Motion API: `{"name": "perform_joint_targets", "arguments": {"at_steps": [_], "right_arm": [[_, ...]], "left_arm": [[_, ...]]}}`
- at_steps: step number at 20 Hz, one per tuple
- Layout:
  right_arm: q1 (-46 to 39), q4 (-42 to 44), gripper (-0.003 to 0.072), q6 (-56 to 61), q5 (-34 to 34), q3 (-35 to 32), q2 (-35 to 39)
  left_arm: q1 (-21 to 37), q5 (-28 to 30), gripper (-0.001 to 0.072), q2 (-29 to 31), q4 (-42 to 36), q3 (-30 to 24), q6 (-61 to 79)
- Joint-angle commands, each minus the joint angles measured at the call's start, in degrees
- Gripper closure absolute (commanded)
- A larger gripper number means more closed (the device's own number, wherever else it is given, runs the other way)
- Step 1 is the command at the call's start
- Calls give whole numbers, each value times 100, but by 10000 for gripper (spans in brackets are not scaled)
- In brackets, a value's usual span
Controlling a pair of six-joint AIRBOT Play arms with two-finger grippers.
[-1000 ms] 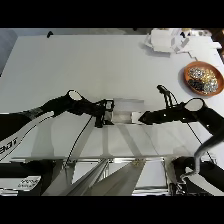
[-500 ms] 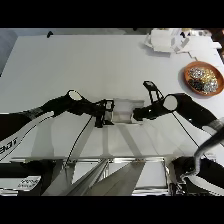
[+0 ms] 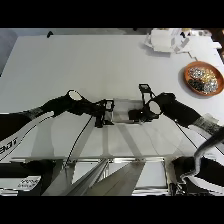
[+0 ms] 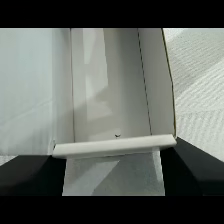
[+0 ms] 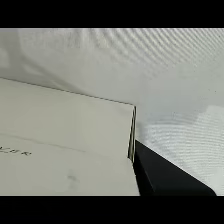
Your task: Fold the box and place the chain.
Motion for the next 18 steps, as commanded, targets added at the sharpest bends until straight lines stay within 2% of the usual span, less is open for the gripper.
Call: {"name": "perform_joint_targets", "arguments": {"at_steps": [1, 3, 7, 9, 11, 14, 15, 16, 18], "right_arm": [[164, -369, 395, 380, 240, 20, -22], [164, -422, 459, 404, 302, 20, -22], [164, -649, 501, 509, 472, 24, -28], [164, -704, 569, 522, 507, 24, -28], [164, -704, 669, 520, 507, 24, -33], [166, -706, 651, 516, 407, 24, -52], [166, -704, 515, 516, 304, 24, -63], [164, -704, 459, 518, 223, 24, -79], [164, -704, 460, 520, 133, 24, -170]], "left_arm": [[0, 0, 503, 2, 0, -2, 0], [0, 0, 503, 2, 0, -2, 0], [0, 0, 503, 0, 0, -2, 0], [0, 0, 503, 2, 0, -2, 0], [0, 0, 503, 2, 0, -2, 0], [0, 0, 503, 2, 0, -2, 0], [0, 0, 503, 2, 0, -2, 0], [0, 0, 503, 2, 0, -2, 0], [0, 0, 503, 2, 0, -2, 0]]}}
